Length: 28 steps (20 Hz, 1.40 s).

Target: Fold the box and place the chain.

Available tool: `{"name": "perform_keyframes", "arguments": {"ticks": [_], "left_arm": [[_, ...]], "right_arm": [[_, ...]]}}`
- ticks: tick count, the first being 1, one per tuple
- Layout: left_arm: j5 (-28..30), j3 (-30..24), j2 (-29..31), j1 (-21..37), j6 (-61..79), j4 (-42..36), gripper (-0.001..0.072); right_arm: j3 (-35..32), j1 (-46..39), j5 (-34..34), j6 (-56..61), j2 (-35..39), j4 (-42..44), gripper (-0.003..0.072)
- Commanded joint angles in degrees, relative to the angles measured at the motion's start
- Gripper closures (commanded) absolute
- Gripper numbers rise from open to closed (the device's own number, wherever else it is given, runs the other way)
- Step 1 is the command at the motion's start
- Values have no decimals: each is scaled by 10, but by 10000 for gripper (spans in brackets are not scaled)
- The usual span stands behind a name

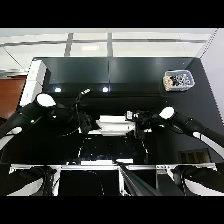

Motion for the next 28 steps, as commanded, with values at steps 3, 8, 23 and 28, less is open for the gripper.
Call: {"name": "perform_keyframes", "arguments": {"ticks": [3,8,23,28], "left_arm": [[75,8,-71,-1,97,-197,686],[169,10,-83,-1,120,-158,687],[85,70,-68,62,100,-28,689],[54,29,86,132,92,-5,688]], "right_arm": [[0,0,0,0,0,0,550],[0,0,0,0,0,0,551],[0,0,0,0,0,0,551],[0,0,0,0,0,0,550]]}}
